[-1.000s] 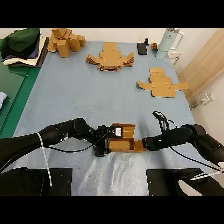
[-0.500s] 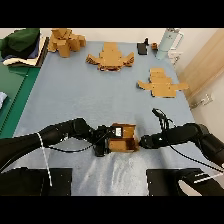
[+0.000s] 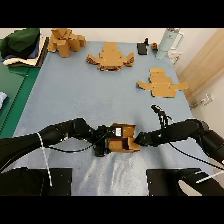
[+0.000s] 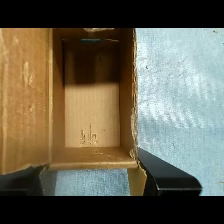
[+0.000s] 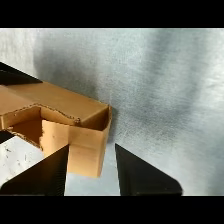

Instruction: Fold the box.

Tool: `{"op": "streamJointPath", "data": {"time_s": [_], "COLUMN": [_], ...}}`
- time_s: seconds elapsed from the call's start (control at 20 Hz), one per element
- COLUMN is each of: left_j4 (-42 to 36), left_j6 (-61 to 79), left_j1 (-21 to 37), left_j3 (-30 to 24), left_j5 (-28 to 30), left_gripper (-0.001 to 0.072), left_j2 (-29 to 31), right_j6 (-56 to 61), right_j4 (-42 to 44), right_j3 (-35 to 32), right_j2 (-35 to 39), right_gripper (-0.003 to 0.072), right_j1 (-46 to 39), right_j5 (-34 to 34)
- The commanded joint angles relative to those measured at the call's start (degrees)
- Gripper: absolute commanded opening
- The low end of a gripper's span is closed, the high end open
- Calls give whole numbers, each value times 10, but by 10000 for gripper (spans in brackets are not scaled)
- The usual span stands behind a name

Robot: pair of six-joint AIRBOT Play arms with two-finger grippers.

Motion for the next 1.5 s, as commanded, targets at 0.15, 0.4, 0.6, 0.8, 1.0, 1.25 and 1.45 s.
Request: {"op": "streamJointPath", "data": {"time_s": [0.15,0.4,0.6,0.8,1.0,1.25,1.45], "left_j4": [0,0,0,0,0,0,0], "left_j6": [0,0,0,0,0,0,0], "left_j1": [0,0,0,0,0,0,0], "left_j3": [0,0,0,0,0,0,0], "left_j5": [0,0,0,0,0,0,0], "left_gripper": [528,528,528,528,527,528,527], "left_j2": [0,0,0,0,0,0,0], "right_j6": [26,155,258,422,525,577,581], "right_j4": [9,-68,-128,-267,-327,-356,-356], "right_j3": [1,2,18,69,139,188,188], "right_j2": [-27,-61,-91,-131,-201,-267,-277], "right_gripper": [445,400,399,399,399,184,4], "right_j1": [49,155,206,258,309,328,328], "right_j5": [29,103,115,67,-5,-51,-51]}}
